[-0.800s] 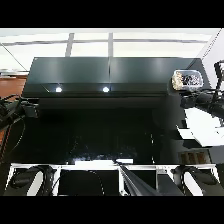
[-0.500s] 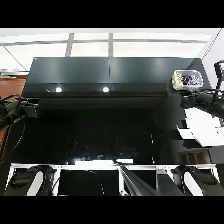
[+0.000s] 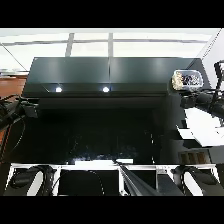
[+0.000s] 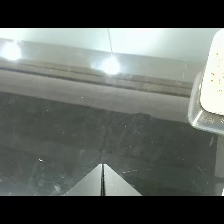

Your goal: Fold the box and place the chain.

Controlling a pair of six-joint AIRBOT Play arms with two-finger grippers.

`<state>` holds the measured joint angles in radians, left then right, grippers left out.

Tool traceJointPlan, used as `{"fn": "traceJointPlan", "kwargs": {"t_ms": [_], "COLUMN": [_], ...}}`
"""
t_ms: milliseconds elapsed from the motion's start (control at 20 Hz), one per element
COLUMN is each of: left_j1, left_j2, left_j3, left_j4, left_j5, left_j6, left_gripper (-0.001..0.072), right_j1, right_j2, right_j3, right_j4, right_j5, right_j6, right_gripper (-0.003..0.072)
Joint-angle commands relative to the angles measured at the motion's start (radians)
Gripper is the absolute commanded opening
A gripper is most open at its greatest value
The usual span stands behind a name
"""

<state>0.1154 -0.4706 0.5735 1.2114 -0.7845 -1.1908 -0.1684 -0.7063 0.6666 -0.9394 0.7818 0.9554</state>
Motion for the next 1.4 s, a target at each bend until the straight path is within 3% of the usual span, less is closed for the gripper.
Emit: {"fn": "traceJointPlan", "kwargs": {"t_ms": [0,200,400,450,500,550,600,650,700,900,1050,1100,1250,1350], "left_j1": [0.0,-0.001,-0.001,-0.003,-0.014,-0.031,-0.056,-0.089,-0.126,-0.275,-0.31,-0.31,-0.31,-0.311], "left_j2": [0.0,-0.005,-0.09,-0.124,-0.163,-0.199,-0.236,-0.272,-0.303,-0.394,-0.409,-0.409,-0.409,-0.409], "left_j3": [0.0,-0.001,-0.002,-0.002,0.0,0.0,0.0,0.0,0.0,0.0,0.0,0.0,0.0,0.0], "left_j4": [-0.015,-0.042,-0.151,-0.179,-0.183,-0.183,-0.18,-0.172,-0.172,-0.092,-0.06,-0.06,-0.045,-0.037], "left_j5": [0.039,0.099,0.207,0.219,0.229,0.241,0.254,0.269,0.285,0.387,0.409,0.409,0.41,0.409], "left_j6": [0.001,0.0,0.001,0.006,0.01,0.013,0.019,0.027,0.053,0.128,0.129,0.129,0.129,0.129], "left_gripper": [0.0029,0.0029,0.0039,0.0208,0.0597,0.07,0.07,0.07,0.0701,0.0703,0.0703,0.0703,0.0703,0.0703], "right_j1": [0.0,0.0,0.0,0.0,0.0,0.0,0.0,0.0,0.0,-0.037,-0.204,-0.274,-0.48,-0.609], "right_j2": [0.0,-0.001,-0.01,-0.016,-0.029,-0.048,-0.077,-0.111,-0.151,-0.363,-0.457,-0.489,-0.593,-0.639], "right_j3": [0.0,0.0,0.0,0.0,0.0,0.0,0.0,-0.001,-0.001,0.007,0.128,0.196,0.343,0.418], "right_j4": [0.025,0.056,0.041,0.053,0.053,0.052,0.052,0.052,0.052,0.022,-0.051,-0.103,-0.373,-0.54], "right_j5": [-0.008,-0.185,-0.41,-0.444,-0.458,-0.457,-0.441,-0.405,-0.357,-0.172,-0.085,-0.035,0.049,0.111], "right_j6": [0.0,0.002,0.002,0.002,0.006,0.006,0.006,0.01,0.037,0.137,0.195,0.196,0.237,0.46], "right_gripper": [0.0022,0.0022,0.0022,0.0023,0.0023,0.0024,0.0072,0.0405,0.061,0.0629,0.0633,0.072,0.072,0.072]}}
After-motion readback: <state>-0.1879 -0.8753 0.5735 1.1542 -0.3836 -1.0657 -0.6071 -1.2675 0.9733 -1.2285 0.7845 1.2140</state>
